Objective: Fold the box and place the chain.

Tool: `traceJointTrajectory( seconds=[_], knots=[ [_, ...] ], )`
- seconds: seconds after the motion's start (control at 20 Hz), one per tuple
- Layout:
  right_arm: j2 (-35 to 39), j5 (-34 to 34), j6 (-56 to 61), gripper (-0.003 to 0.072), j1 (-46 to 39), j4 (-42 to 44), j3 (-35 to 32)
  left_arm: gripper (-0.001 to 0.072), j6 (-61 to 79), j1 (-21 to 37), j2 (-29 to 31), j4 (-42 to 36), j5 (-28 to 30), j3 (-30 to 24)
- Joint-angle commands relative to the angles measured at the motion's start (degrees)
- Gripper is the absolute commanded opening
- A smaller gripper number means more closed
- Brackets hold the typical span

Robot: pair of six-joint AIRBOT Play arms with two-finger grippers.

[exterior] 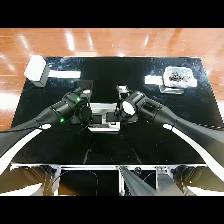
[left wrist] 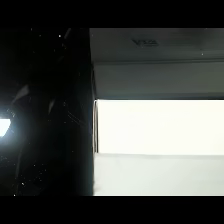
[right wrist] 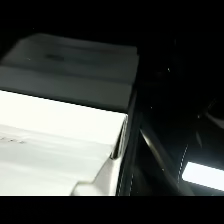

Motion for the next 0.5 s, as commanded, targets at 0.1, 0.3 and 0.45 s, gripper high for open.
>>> traceJointTrajectory(
  seconds=[0.1,0.3,0.45],
  knots=[
    [-1.6,1.6,-0.8,0.0352,0.1,1.0,0.3,0.0021,0.0,0.0,0.0,0.0,0.1,0.0],
    [-2.5,1.6,-0.8,0.0351,0.1,0.5,0.3,0.0021,0.0,0.0,0.0,0.0,0.1,0.0],
    [-3.7,2.1,-0.8,0.0313,0.1,-0.5,0.8,0.0021,0.0,0.0,0.0,0.0,0.2,0.0]
  ],
)
